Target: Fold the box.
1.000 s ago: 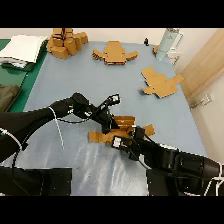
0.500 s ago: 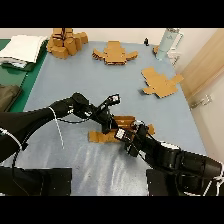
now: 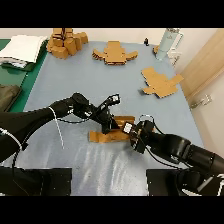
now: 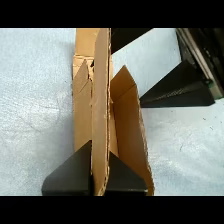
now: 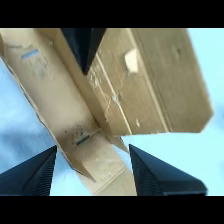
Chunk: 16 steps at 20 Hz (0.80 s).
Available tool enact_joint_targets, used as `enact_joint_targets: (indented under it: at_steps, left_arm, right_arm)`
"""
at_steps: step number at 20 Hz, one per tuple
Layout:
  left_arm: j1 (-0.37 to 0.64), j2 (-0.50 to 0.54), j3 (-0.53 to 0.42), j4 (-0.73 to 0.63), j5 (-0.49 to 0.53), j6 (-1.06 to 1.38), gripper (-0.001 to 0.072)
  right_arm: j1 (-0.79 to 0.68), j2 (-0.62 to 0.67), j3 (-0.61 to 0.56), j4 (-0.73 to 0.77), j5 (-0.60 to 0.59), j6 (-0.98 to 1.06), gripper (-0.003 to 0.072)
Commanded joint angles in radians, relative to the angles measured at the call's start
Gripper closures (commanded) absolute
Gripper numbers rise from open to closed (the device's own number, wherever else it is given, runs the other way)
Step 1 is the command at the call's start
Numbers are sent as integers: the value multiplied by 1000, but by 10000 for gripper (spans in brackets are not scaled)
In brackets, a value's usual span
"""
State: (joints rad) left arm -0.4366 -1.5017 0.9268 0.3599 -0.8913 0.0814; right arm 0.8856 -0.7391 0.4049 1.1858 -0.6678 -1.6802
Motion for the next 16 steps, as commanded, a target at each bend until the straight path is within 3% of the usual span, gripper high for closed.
enact_joint_targets:
  at_steps: [1, 4, 7, 12, 16]
  left_arm:
    - [0, -1, 1, 0, 1, 0, 698]
    - [0, -1, 1, 0, 1, 0, 698]
    - [0, -1, 1, 0, 1, 0, 697]
    - [0, -1, 1, 0, 1, 0, 697]
    - [0, -1, 1, 0, 1, 0, 698]
  right_arm:
    - [-161, 8, 0, 311, 58, -424, -34]
    - [-306, -42, 7, 630, 80, -811, -34]
    - [-431, -139, 56, 915, 0, -1148, -34]
    - [-565, -341, 193, 1014, -245, -1325, -34]
    - [-581, -392, 222, 1011, -245, -1324, -31]
